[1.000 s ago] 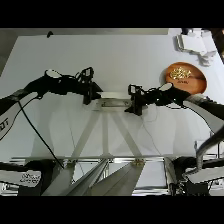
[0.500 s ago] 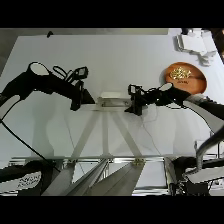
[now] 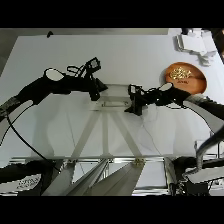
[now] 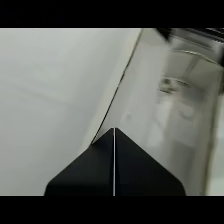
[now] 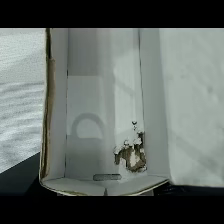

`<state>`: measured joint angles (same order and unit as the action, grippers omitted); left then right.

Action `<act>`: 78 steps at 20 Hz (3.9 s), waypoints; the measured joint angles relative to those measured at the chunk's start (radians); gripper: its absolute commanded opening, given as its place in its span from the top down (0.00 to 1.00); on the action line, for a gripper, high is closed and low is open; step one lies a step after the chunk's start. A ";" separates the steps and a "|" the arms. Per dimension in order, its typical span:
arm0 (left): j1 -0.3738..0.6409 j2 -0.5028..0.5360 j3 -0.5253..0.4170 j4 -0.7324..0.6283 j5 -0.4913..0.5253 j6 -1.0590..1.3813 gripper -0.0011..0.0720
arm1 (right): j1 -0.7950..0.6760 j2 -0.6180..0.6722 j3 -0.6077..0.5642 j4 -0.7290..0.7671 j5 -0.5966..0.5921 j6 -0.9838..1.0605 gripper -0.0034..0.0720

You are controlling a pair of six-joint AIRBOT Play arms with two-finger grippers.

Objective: Fold the box and place the chain.

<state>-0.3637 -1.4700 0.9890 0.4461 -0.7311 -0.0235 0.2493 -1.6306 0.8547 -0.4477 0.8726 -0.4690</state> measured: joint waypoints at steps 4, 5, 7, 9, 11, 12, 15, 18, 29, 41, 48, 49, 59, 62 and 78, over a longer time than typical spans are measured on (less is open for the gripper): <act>-0.017 -0.102 -0.001 -0.031 0.108 0.008 0.97 | 0.000 0.000 0.000 0.000 0.000 0.000 0.23; -0.019 -0.123 -0.001 -0.034 0.117 0.013 0.97 | 0.000 0.000 0.000 0.000 0.000 0.000 0.23; -0.021 -0.142 -0.001 -0.027 0.132 0.019 0.97 | 0.000 0.000 0.000 0.000 0.000 0.001 0.23; -0.008 -0.132 0.000 -0.005 0.132 0.023 0.97 | 0.000 0.000 0.000 0.001 0.000 0.001 0.23; 0.022 -0.098 0.000 0.006 0.119 0.024 0.97 | 0.000 0.000 0.000 0.000 0.000 0.001 0.23; 0.040 -0.077 -0.001 0.016 0.103 0.024 0.97 | 0.000 0.000 0.000 0.000 0.000 0.000 0.23; 0.104 -0.004 0.000 0.090 0.004 0.027 0.95 | 0.000 0.000 0.000 0.000 0.000 -0.001 0.23; 0.153 0.029 -0.001 0.230 -0.136 0.027 0.13 | 0.000 0.000 0.000 0.000 0.000 -0.001 0.23; 0.095 -0.119 -0.004 0.248 -0.299 0.310 0.31 | 0.000 0.000 0.000 0.000 0.000 0.000 0.23; 0.064 -0.152 -0.004 0.210 -0.265 0.459 0.55 | 0.000 0.000 0.000 0.000 0.000 0.000 0.23; 0.064 -0.152 -0.004 0.169 -0.221 0.470 0.79 | 0.000 0.000 0.000 0.000 0.001 0.000 0.23; 0.064 -0.153 -0.004 0.154 -0.224 0.470 0.79 | 0.000 0.000 0.000 0.000 0.001 0.000 0.23; 0.064 -0.182 -0.005 0.074 -0.297 0.470 0.40 | 0.000 0.000 0.000 -0.001 0.001 -0.001 0.23; 0.064 -0.188 -0.005 0.066 -0.303 0.469 0.67 | 0.000 0.000 0.000 -0.001 0.002 -0.001 0.23; 0.288 0.087 -0.010 0.371 -0.303 -0.209 0.97 | 0.000 0.000 0.000 0.000 0.000 0.000 0.23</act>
<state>-0.0761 -1.3834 0.9791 0.8173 -1.0336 -0.2329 0.2493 -1.6306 0.8547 -0.4477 0.8730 -0.4690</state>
